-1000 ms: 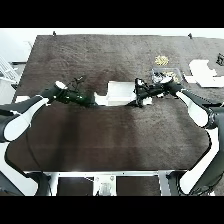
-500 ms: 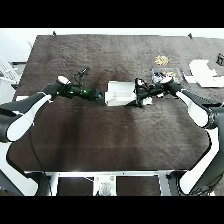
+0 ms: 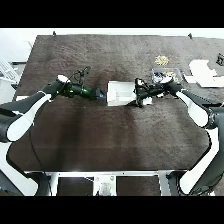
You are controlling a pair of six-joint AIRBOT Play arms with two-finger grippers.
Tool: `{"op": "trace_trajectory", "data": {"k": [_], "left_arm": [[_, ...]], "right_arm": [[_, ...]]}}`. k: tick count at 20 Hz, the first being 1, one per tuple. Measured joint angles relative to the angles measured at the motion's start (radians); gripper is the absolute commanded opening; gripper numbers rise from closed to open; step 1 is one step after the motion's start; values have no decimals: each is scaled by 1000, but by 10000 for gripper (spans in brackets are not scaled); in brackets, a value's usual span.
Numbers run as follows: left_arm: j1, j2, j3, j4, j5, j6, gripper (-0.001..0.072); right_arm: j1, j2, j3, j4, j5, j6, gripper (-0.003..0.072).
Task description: Fold the box and place the chain.
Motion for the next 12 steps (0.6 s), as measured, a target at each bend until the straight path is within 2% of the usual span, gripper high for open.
{"op": "trace_trajectory", "data": {"k": [12], "left_arm": [[0, 0, 0, -36, -18, 3, 351]], "right_arm": [[0, 0, 0, 0, 0, 0, 584]]}}
